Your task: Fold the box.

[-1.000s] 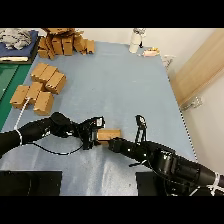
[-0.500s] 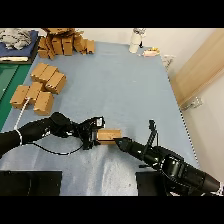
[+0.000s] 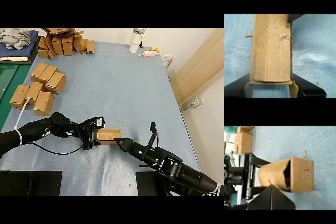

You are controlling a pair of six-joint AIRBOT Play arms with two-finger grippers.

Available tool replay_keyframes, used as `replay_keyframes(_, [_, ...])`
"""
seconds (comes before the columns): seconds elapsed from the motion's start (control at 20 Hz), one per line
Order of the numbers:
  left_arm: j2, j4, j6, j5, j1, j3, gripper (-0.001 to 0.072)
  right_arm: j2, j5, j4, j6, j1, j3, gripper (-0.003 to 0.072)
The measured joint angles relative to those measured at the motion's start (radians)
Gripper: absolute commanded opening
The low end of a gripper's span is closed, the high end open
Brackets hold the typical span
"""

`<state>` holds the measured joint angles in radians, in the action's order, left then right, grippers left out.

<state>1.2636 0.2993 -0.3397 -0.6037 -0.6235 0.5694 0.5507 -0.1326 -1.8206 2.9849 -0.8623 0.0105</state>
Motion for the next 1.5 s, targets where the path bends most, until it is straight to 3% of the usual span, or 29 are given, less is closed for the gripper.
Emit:
replay_keyframes(0.75, [0.000,0.000,0.000,0.000,0.000,0.000,0.0479,0.077,-0.011,0.005,0.000,0.002,-0.001,-0.0002])
replay_keyframes(1.15, [0.000,-0.001,0.000,0.001,0.000,0.000,0.0479,0.005,-0.051,0.016,0.000,0.011,0.077,0.0000])
replay_keyframes(1.5, [0.000,-0.001,0.000,0.002,0.000,0.000,0.0479,-0.170,0.235,-0.004,-0.040,0.189,0.160,0.0000])
